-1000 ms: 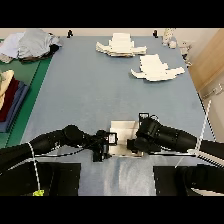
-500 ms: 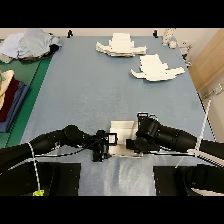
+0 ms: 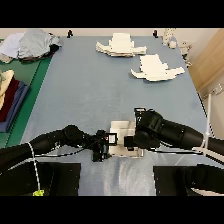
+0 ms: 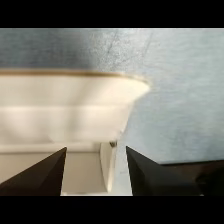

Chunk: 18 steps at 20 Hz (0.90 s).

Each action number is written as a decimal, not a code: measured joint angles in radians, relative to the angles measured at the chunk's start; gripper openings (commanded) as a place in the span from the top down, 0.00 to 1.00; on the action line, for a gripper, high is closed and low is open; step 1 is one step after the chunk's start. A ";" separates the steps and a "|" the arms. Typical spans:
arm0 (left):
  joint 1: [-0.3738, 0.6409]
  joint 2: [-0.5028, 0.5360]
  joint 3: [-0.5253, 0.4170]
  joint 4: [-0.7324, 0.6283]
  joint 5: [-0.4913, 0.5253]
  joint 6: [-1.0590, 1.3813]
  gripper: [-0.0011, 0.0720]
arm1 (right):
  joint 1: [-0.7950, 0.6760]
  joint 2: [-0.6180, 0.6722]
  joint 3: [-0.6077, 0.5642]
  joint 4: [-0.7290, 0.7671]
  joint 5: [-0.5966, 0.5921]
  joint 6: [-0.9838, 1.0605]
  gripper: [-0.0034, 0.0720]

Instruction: Fold the box.

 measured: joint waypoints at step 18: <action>0.000 0.000 0.000 0.000 0.000 0.000 0.34 | -0.882 -0.063 -0.085 0.630 0.021 -0.984 0.95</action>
